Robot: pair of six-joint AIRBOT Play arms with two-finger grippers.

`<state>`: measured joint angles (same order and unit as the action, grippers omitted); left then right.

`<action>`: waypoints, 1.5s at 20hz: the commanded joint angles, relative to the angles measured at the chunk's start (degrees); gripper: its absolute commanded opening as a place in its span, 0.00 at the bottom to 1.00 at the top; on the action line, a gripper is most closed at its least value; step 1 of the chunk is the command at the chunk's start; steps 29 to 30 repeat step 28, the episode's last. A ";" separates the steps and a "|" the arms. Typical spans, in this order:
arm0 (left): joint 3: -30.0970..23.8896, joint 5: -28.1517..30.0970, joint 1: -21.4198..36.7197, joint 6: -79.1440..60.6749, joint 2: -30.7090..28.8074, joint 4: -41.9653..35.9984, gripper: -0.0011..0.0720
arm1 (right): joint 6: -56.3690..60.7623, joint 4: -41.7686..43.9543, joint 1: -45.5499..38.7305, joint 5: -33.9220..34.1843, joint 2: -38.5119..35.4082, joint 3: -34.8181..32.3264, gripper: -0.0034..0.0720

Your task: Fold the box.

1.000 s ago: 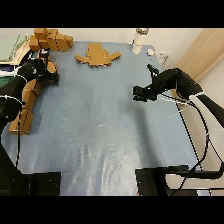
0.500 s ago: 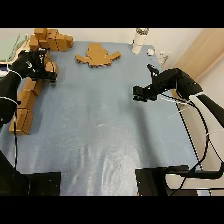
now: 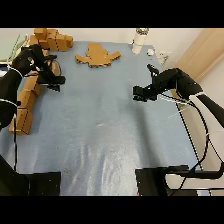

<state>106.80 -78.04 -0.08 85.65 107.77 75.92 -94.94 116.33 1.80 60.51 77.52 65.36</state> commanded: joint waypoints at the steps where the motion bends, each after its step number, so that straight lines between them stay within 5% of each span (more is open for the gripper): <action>1: -2.16 -3.04 -7.23 -2.27 -4.22 -2.21 0.03 | 0.02 0.02 -0.02 -0.02 0.04 0.04 0.05; 8: -8.61 -1.95 -23.47 0.83 -9.66 -2.19 0.03 | 0.02 0.00 -0.02 -0.02 0.04 0.04 0.05; 13: -22.71 3.91 -31.06 4.85 -15.10 -2.14 0.03 | 0.02 0.02 -0.02 -0.02 0.04 0.04 0.05; 19: -35.85 10.08 -33.53 8.13 -22.45 -2.25 0.03 | 0.02 0.02 -0.02 -0.02 0.04 0.04 0.05; 24: -36.39 4.92 -33.53 8.17 -22.08 -2.67 0.03 | 0.02 0.00 -0.02 -0.02 0.04 0.04 0.05; 30: -36.39 5.14 -33.53 8.28 -22.08 -2.69 0.03 | 0.02 0.00 -0.02 -0.02 0.04 0.04 0.05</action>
